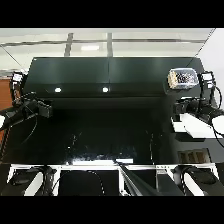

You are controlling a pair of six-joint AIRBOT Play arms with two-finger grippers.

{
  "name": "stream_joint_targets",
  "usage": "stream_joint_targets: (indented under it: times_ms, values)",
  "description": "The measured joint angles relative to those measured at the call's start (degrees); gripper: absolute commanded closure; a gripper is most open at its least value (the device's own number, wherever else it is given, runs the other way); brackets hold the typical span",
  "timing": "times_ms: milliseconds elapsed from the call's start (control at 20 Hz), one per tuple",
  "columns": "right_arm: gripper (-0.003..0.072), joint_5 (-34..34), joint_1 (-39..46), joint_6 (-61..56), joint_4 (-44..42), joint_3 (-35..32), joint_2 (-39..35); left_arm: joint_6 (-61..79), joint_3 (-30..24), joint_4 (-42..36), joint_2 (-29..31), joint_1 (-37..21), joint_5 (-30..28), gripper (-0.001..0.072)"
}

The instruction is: Fold the box and place the chain.

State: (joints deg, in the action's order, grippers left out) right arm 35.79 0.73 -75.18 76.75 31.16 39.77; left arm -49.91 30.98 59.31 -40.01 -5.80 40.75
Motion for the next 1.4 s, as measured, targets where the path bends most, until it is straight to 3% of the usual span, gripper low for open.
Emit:
stream_joint_targets:
  times_ms: [700, 1000, 1050, 1100, 1150, 1200, 1400]
  values:
    - [0.0667, 0.0, 0.0, 0.0, 0.0, 0.0, 0.0, 0.0, 0.0, 0.0, 0.0, 0.0, -0.1, 0.0677]
    - [0.0666, -2.5, 0.0, 0.0, -2.1, 0.0, 0.0, 0.0, 0.0, -3.6, -0.8, 0.0, -3.4, 0.0675]
    - [0.0666, -3.8, 0.0, 0.0, -4.8, 0.0, 0.0, 0.0, 0.0, -4.5, -1.1, 0.0, -3.8, 0.0614]
    - [0.0635, -5.3, 0.0, -0.1, -8.1, 0.0, 0.1, 0.0, 0.0, -5.8, -1.6, 0.0, -4.0, 0.0259]
    - [0.0286, -6.8, 0.0, -0.1, -11.1, 0.0, 0.5, 0.0, 0.0, -7.8, -2.3, 0.1, -4.2, -0.0004]
    - [-0.0034, -8.1, 0.0, -0.1, -13.2, 0.0, 1.0, 0.0, 0.0, -9.4, -3.3, 0.3, -4.3, -0.0006]
    - [-0.0034, -10.2, 0.4, 0.0, -16.5, 0.3, 4.7, -1.4, 0.3, -11.8, -8.1, 1.7, -2.5, -0.0006]
